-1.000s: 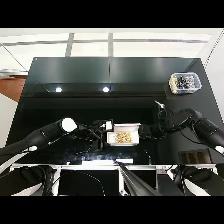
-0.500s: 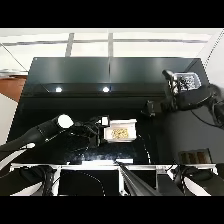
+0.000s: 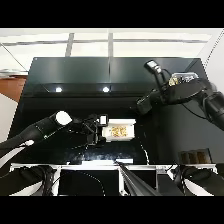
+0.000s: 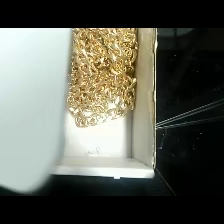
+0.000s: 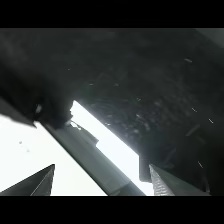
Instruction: Fold the box and place the chain.
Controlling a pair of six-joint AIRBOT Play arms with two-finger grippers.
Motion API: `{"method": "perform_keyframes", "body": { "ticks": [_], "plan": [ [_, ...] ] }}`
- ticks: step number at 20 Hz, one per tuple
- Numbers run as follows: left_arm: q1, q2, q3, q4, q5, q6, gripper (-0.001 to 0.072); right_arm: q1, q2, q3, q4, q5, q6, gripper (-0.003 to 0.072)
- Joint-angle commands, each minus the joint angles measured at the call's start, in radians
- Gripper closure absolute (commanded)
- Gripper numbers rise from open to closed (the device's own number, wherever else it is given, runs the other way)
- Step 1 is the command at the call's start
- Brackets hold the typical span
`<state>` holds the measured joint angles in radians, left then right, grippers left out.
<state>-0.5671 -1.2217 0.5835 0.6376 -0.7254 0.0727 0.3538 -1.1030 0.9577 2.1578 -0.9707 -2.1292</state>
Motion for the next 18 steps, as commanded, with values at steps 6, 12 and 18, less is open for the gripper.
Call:
{"method": "perform_keyframes", "body": {
  "ticks": [6,12,18],
  "plan": [
    [0.06,-0.043,0.017,-0.01,-0.072,0.003,0.0636,0.068,-0.032,0.002,0.004,-0.052,-0.217,0.0017],
    [0.061,-0.048,0.017,-0.01,-0.069,0.003,0.0636,0.068,-0.062,0.002,-0.011,-0.042,-0.24,0.0044],
    [0.061,-0.048,0.016,-0.01,-0.069,0.003,0.0636,0.106,-0.079,0.002,-0.013,-0.056,-0.277,0.0044]
  ]
}}
